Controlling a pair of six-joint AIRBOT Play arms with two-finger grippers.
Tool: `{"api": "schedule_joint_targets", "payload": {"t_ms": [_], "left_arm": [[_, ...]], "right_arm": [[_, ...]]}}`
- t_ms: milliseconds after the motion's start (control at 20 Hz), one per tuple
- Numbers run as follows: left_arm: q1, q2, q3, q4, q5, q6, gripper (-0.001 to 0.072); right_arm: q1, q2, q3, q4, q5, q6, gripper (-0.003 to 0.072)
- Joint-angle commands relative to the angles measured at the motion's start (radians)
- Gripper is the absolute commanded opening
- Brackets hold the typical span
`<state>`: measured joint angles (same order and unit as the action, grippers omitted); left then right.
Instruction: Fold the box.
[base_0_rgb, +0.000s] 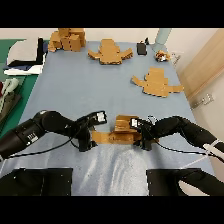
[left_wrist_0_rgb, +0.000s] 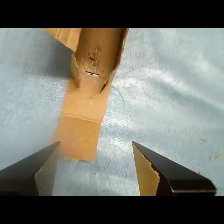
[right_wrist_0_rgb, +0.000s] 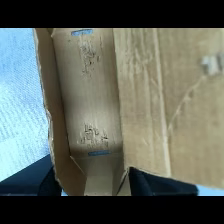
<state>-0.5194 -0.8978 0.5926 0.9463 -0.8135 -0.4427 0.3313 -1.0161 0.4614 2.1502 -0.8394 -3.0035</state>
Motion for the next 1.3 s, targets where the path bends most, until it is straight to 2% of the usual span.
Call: {"api": "schedule_joint_targets", "payload": {"t_ms": [0,100,300,550,600,650,700,850,950,1250], "left_arm": [[-0.048,-0.054,-0.039,-0.076,0.167,0.148,0.0705],[-0.076,-0.131,-0.027,-0.17,0.222,0.212,0.0704],[-0.042,-0.267,0.028,-0.266,0.201,0.323,0.0704],[-0.028,-0.335,0.076,-0.328,0.19,0.44,0.0703],[-0.027,-0.35,0.085,-0.338,0.191,0.444,0.0683],[-0.027,-0.363,0.093,-0.346,0.19,0.447,0.0579],[-0.028,-0.374,0.101,-0.349,0.189,0.455,0.0529],[-0.03,-0.406,0.133,-0.36,0.165,0.454,0.0523],[-0.03,-0.418,0.145,-0.367,0.139,0.454,0.017],[-0.037,-0.42,0.147,-0.393,0.12,0.452,0.0167]], "right_arm": [[0.0,-0.001,0.0,0.0,0.0,0.0,0.0559],[0.0,-0.001,0.001,0.0,0.0,0.0,0.0558],[0.001,-0.001,0.0,0.0,0.0,0.0,0.0559],[0.001,-0.001,0.0,0.0,0.0,0.0,0.0558],[0.0,-0.001,0.0,0.0,0.0,0.0,0.0558],[0.001,-0.001,0.0,0.0,0.0,0.0,0.0558],[0.0,-0.001,0.0,0.0,0.0,0.0,0.0558],[0.0,-0.001,0.0,0.0,0.0,0.0,0.0559],[0.001,-0.001,0.0,0.0,0.0,0.0,0.0559],[0.0,-0.001,0.0,0.0,0.0,0.0,0.0558]]}}
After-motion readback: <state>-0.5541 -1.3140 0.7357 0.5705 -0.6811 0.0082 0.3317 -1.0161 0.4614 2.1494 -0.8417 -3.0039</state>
